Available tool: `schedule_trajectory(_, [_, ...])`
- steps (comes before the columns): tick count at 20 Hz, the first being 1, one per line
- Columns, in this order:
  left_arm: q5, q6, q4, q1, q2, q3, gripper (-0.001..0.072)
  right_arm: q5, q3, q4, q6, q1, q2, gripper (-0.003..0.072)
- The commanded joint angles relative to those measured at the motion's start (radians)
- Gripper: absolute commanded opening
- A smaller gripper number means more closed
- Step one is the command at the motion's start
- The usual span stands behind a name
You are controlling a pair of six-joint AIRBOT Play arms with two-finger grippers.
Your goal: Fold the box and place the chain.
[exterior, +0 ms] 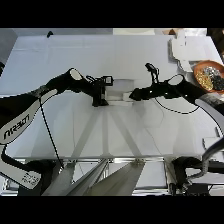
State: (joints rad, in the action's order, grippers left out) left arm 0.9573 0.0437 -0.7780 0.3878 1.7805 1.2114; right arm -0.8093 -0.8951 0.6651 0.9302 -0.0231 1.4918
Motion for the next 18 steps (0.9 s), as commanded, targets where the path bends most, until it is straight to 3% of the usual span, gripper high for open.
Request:
schedule_trajectory(1, [0.000, 0.000, 0.000, 0.000, 0.001, 0.000, 0.0213, 0.100, 0.000, 0.068, 0.059, -0.018, -0.001, 0.0411])
schedule_trajectory(7, [0.000, 0.000, 0.000, 0.000, 0.001, 0.000, 0.0213, 0.114, -0.004, 0.130, 0.096, -0.042, -0.002, 0.0410])
schedule_trajectory(13, [0.000, 0.000, 0.000, 0.000, 0.001, 0.000, 0.0213, 0.117, -0.035, 0.527, 0.517, -0.131, -0.006, 0.0410])
schedule_trajectory(18, [0.000, 0.000, 0.000, 0.000, 0.001, 0.000, 0.0213, 0.118, -0.061, 0.689, 0.747, -0.211, -0.006, 0.0410])
